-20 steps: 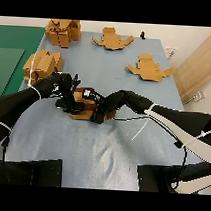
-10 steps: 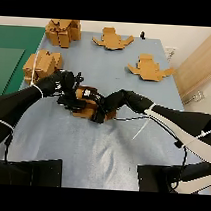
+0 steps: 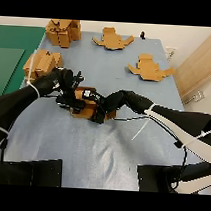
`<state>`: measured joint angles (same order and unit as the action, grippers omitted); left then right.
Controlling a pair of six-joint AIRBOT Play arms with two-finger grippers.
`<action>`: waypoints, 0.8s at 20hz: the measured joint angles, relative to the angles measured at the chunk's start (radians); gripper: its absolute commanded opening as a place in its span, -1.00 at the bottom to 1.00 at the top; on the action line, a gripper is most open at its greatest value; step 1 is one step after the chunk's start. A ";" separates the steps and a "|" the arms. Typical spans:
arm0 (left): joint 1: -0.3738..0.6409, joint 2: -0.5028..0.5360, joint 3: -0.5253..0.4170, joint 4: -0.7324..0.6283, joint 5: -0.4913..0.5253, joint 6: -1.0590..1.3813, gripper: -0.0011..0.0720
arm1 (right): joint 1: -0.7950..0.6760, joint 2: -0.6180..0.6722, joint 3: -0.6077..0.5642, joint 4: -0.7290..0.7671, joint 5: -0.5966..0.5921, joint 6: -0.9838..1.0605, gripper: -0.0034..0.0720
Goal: Fold the box.
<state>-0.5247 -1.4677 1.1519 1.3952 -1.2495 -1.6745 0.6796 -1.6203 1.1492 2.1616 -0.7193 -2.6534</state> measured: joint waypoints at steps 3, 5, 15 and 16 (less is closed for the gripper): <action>0.028 0.061 0.000 0.023 -0.007 0.037 0.53 | 0.000 0.000 0.000 -0.003 0.000 0.000 0.95; 0.067 0.107 -0.001 0.022 -0.021 0.088 0.53 | 0.000 0.000 0.000 -0.004 0.000 0.000 0.95; 0.364 0.246 -0.145 -0.347 -0.150 1.234 0.94 | 0.000 0.000 0.000 -0.011 0.000 0.000 0.95; 0.377 0.238 -0.183 -0.375 -0.105 1.346 0.94 | 0.000 0.000 0.000 -0.011 0.000 0.001 0.95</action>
<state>-0.1474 -1.2293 0.9691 1.0199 -1.3544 -0.3283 0.6796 -1.6203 1.1492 2.1506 -0.7193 -2.6526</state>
